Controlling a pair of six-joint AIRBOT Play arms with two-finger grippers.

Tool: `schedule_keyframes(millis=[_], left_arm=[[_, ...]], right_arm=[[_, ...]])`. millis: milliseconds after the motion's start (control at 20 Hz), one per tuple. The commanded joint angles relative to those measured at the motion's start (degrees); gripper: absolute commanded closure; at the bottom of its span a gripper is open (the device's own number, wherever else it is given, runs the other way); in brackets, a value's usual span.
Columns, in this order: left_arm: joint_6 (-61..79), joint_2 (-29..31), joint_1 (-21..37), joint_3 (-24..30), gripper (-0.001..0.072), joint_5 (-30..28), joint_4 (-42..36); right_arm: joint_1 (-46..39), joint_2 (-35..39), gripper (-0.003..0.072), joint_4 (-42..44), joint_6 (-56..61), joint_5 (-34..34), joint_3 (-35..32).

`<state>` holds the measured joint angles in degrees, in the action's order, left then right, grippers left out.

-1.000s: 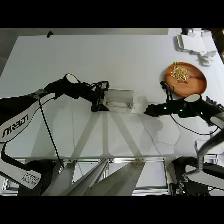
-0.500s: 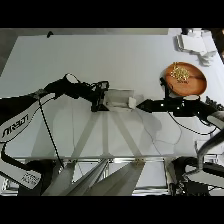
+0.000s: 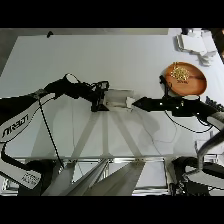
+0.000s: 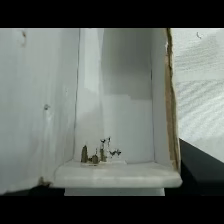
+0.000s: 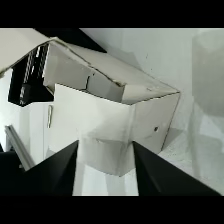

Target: Fold the box and place the chain.

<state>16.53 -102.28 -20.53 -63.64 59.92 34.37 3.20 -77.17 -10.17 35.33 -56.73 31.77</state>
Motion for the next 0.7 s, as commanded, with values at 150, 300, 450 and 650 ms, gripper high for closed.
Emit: schedule_keyframes(millis=[150, 300, 450, 650], left_arm=[[0.0, 0.02, -0.04, 0.02, 0.0551, 0.0, 0.02], [0.0, 0.02, -0.04, 0.02, 0.0551, 0.0, 0.02], [0.0, 0.02, -0.04, 0.02, 0.0551, 0.0, 0.02], [0.0, 0.04, -0.04, 0.02, 0.0551, 0.0, 0.02]], right_arm=[[5.16, 0.13, 0.0252, -2.25, 1.03, 9.55, 0.68], [7.48, 0.13, 0.0252, -2.36, 4.11, 13.16, 1.88], [9.79, 0.13, 0.0253, -7.69, 5.03, 17.84, 2.62], [12.26, 0.13, 0.0253, -13.38, 15.87, 25.97, 2.62]])
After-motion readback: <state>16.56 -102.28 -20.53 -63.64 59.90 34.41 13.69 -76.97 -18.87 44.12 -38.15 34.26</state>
